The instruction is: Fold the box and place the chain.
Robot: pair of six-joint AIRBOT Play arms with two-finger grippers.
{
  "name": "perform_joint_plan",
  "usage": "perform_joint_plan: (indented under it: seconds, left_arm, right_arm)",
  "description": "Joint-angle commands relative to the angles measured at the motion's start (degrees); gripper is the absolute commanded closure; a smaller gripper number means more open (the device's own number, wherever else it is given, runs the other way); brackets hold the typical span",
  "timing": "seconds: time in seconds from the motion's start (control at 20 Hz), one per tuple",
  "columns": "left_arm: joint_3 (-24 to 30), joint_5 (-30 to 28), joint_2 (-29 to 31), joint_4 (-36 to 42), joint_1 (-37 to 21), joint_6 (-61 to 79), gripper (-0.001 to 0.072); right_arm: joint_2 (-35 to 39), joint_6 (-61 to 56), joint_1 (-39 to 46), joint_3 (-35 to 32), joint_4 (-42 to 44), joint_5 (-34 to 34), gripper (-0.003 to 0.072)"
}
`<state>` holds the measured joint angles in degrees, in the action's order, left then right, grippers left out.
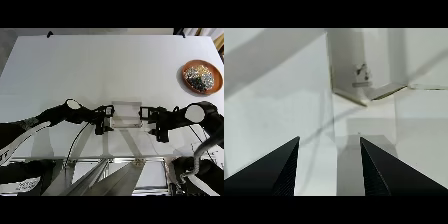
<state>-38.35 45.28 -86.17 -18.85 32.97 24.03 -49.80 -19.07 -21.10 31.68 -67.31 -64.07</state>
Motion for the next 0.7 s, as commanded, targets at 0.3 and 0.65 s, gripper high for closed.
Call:
perform_joint_plan:
  seconds: [0.3,0.65]
  left_arm:
    - [0.00,-0.07,0.04,0.00,-0.02,0.00,0.0497]
    - [0.00,-0.07,0.04,0.00,-0.02,0.00,0.0497]
  right_arm:
    - [0.48,21.31,0.35,-9.86,6.29,22.43,0.0431]
    - [0.33,23.04,0.46,-9.86,9.84,25.14,0.0509]
